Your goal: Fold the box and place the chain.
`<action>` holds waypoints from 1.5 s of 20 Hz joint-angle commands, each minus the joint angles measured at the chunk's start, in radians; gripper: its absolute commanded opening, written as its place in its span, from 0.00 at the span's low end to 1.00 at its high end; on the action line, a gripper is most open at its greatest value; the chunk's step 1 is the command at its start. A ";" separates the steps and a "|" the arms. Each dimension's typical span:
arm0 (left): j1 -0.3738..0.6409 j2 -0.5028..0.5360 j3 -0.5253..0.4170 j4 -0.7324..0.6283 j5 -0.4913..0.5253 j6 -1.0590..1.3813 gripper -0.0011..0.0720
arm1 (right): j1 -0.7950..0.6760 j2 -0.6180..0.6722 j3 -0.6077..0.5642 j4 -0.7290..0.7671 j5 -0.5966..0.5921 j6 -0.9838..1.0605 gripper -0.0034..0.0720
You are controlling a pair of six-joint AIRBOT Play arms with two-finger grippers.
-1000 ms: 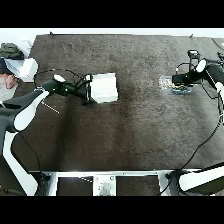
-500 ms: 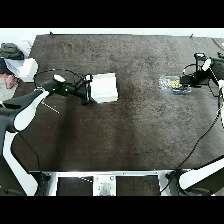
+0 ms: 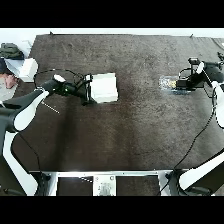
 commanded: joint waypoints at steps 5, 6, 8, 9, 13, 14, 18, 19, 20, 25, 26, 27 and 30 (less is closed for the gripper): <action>0.000 0.000 0.000 0.000 0.000 0.000 0.65 | 0.000 -0.007 0.001 -0.002 -0.002 0.001 0.19; 0.000 0.000 0.000 0.000 0.000 0.000 0.65 | 0.000 -0.006 0.005 -0.002 0.006 0.001 0.16; 0.000 0.000 0.000 0.000 0.000 0.000 0.65 | 0.001 0.007 0.008 -0.002 0.006 0.002 0.04; 0.000 0.000 0.000 0.000 0.000 0.000 0.65 | 0.003 0.026 0.008 -0.002 0.011 0.002 0.04; 0.000 0.000 0.000 0.000 0.000 0.001 0.65 | 0.025 0.192 0.007 0.035 0.070 -0.033 0.04; 0.000 0.000 0.000 0.000 0.000 0.000 0.65 | 0.035 0.252 0.007 0.048 0.074 -0.051 0.04; 0.000 0.000 0.000 0.000 0.000 0.000 0.65 | 0.086 0.481 0.008 0.104 0.022 -0.093 0.04; 0.000 0.000 0.000 0.000 0.000 0.000 0.65 | 0.105 0.532 0.008 0.124 -0.008 -0.097 0.04; 0.000 0.000 0.000 0.000 0.000 0.000 0.65 | 0.128 0.585 0.008 0.142 -0.052 -0.097 0.04; 0.000 0.000 0.000 0.000 0.000 0.000 0.65 | 0.277 0.758 0.008 0.368 -0.328 -0.171 0.04; 0.000 0.000 0.000 0.000 0.000 0.000 0.65 | 0.317 0.772 0.008 0.419 -0.369 -0.195 0.04; 0.000 0.000 0.000 0.000 0.000 0.000 0.65 | 0.354 0.776 0.014 0.453 -0.386 -0.215 0.04; 0.000 0.000 0.000 0.000 0.000 0.000 0.65 | 0.497 0.769 0.023 0.470 -0.427 -0.228 0.04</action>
